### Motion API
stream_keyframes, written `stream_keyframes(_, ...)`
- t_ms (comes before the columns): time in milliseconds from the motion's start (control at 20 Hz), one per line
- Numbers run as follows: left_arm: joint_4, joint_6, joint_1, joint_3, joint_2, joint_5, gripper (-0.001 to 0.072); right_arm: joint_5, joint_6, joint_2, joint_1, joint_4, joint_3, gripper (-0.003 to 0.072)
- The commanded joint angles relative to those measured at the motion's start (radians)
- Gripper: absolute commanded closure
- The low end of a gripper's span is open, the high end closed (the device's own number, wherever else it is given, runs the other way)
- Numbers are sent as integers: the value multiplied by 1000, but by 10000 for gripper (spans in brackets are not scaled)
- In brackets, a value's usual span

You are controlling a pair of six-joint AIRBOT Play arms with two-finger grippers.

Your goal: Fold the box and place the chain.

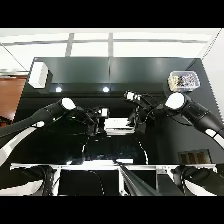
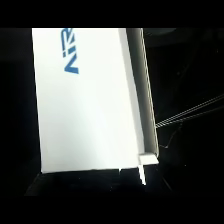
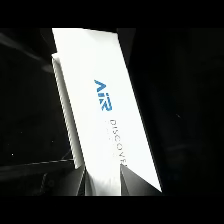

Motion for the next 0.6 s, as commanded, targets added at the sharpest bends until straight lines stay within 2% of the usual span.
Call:
stream_keyframes(0,0,0,-1,0,0,0,300,-11,3,0,0,1,-10,461)
stream_keyframes(400,0,0,-1,0,0,0,301,17,7,0,0,2,-11,459)
stream_keyframes(550,0,0,-1,0,0,0,301,46,7,0,0,1,-11,420)
